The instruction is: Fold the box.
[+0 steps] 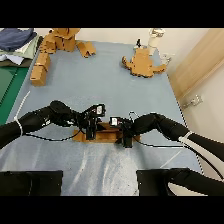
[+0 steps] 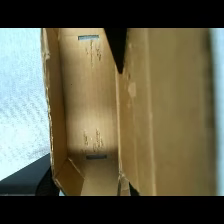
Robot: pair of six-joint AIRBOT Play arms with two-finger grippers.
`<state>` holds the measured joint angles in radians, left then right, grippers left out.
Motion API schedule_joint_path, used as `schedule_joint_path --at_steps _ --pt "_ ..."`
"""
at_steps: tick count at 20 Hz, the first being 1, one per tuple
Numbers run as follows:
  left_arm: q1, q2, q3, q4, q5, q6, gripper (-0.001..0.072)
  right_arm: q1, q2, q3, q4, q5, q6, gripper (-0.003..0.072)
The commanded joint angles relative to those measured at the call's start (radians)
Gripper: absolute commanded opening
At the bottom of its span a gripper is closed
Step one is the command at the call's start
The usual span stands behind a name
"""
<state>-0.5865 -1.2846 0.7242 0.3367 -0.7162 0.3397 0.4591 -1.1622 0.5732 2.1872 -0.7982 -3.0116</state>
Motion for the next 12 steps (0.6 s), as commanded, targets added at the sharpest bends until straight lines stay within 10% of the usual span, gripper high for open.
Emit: schedule_joint_path --at_steps 1,12 --pt "0.0 0.0 0.0 0.0 0.0 0.0 0.0013 0.0 0.0 0.001 0.0 0.006 0.0 0.0501" --pt "0.0 0.001 0.0 -0.023 -0.01 -0.001 0.0014 0.0 0.0 0.001 0.0 0.005 0.0 0.0502"
